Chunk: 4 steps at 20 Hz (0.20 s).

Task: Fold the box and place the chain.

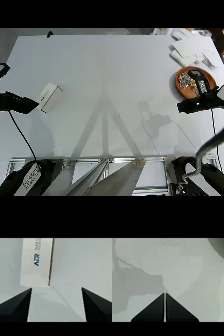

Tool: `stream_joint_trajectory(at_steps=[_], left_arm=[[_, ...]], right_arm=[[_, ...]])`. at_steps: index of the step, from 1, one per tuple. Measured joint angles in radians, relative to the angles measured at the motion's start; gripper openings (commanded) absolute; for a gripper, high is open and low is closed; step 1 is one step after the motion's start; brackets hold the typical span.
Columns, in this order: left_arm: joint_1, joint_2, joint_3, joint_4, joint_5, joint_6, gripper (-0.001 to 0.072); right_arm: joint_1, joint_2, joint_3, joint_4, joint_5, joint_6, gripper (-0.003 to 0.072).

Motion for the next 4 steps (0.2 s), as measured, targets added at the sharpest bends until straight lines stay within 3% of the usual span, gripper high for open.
stream_joint_trajectory(at_steps=[4], left_arm=[[-0.015, 0.010, 0.000, 0.000, -0.014, -0.002, 0.0694]], right_arm=[[0.000, 0.000, 0.000, 0.000, 0.000, 0.000, 0.0022]])
